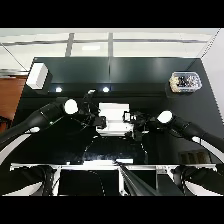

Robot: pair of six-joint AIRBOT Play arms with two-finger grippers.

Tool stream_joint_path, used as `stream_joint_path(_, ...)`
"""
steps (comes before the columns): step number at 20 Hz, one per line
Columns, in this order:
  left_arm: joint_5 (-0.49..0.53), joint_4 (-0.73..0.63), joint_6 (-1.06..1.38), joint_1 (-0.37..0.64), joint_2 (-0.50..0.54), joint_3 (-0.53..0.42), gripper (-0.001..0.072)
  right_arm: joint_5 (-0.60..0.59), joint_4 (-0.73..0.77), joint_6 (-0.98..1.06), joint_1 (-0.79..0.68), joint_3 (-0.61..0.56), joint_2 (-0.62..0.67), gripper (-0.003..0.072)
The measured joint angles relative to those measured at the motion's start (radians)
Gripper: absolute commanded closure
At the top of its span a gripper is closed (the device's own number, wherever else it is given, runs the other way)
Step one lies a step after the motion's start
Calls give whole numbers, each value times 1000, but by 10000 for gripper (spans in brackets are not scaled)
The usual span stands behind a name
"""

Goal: Fold the box and place the chain.

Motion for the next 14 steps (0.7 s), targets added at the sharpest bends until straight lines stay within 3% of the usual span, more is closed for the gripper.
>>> stream_joint_path(2,-20,75,-92,-23,-13,26,211,0,0,0,0,0,0,483)
stream_joint_path(10,-139,299,-356,-137,-102,149,229,-1,0,0,0,0,0,483)
stream_joint_path(12,-156,333,-414,-157,-111,167,310,-1,0,0,0,0,0,484)
stream_joint_path(14,-161,353,-454,-172,-119,181,315,-1,0,0,0,0,0,483)
